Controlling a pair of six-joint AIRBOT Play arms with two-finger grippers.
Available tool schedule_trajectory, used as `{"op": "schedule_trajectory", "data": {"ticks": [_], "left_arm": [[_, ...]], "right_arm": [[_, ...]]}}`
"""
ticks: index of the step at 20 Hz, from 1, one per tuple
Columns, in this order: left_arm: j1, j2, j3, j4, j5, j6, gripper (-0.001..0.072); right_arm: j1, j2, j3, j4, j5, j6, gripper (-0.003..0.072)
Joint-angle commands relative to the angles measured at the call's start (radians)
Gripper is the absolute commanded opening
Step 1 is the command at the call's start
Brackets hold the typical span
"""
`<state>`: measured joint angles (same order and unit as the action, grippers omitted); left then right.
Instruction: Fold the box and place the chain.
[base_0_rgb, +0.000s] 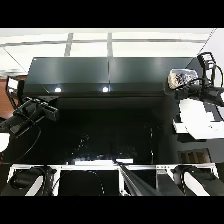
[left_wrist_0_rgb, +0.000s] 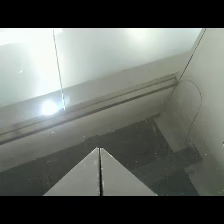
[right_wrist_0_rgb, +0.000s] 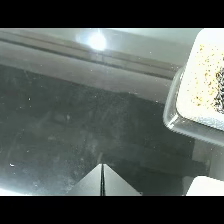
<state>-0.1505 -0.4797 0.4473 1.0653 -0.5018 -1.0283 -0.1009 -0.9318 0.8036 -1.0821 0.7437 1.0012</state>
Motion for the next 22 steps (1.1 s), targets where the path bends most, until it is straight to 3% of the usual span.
{"op": "schedule_trajectory", "data": {"ticks": [1,14,22], "left_arm": [[0.000,0.000,0.000,0.000,0.000,0.000,0.0031],[0.000,0.000,0.000,-0.006,0.004,-0.001,0.0031],[-0.005,0.000,0.000,-0.089,0.268,-0.001,0.0031]], "right_arm": [[0.001,0.000,0.000,0.000,0.000,0.000,0.0023],[0.001,0.000,0.000,0.005,-0.001,0.000,0.0023],[0.002,-0.019,-0.001,0.169,-0.132,0.000,0.0023]]}}
